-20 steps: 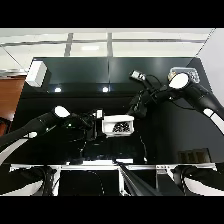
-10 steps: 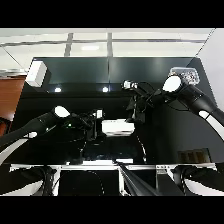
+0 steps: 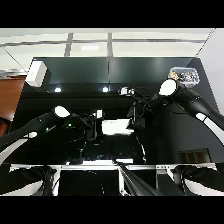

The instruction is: Fold the box and place the chain.

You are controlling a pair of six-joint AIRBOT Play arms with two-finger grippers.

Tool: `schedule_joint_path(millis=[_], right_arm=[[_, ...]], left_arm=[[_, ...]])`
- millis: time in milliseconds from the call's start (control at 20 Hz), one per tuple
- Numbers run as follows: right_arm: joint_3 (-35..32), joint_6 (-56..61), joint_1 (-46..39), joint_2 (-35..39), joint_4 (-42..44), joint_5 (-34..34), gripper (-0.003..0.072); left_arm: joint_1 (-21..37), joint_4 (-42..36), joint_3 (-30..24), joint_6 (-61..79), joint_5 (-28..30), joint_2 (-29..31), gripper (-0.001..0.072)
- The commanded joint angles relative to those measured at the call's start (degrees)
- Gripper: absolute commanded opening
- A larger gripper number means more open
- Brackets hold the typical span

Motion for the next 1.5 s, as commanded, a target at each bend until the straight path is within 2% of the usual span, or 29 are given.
schedule_joint_path(millis=[0,250,300,350,600,650,700,1450], right_arm=[[-0.48,-1.25,0.09,-0.07,-0.74,-2.01,0.0709],[-0.48,-0.59,0.09,-0.09,-0.94,-1.99,0.0698],[-0.48,-0.37,0.09,-0.09,-1.05,-1.11,0.0467],[-0.50,-0.35,0.09,-0.09,-1.05,-0.72,0.0432],[-0.55,-0.35,0.11,-0.09,-1.03,-0.52,0.0432],[-0.55,-0.33,0.09,-0.09,-1.03,-0.59,0.0413],[-0.55,-0.35,0.09,-0.09,-1.03,-0.66,0.0349],[-2.27,-0.31,0.96,-0.11,-0.87,-2.40,0.0346]], left_arm=[[-0.02,-0.02,0.04,0.00,0.00,-0.04,0.0356],[-0.02,0.00,0.04,0.00,0.00,-0.04,0.0356],[-0.02,0.00,0.04,0.00,0.00,-0.04,0.0356],[-0.02,0.00,0.04,0.00,0.00,-0.04,0.0356],[-0.02,0.00,0.04,0.00,0.00,-0.04,0.0356],[-0.02,0.00,0.04,0.00,0.00,-0.04,0.0356],[-0.02,0.00,0.04,0.00,0.00,-0.04,0.0356],[-0.02,-0.02,0.04,0.00,0.00,-0.04,0.0356]])
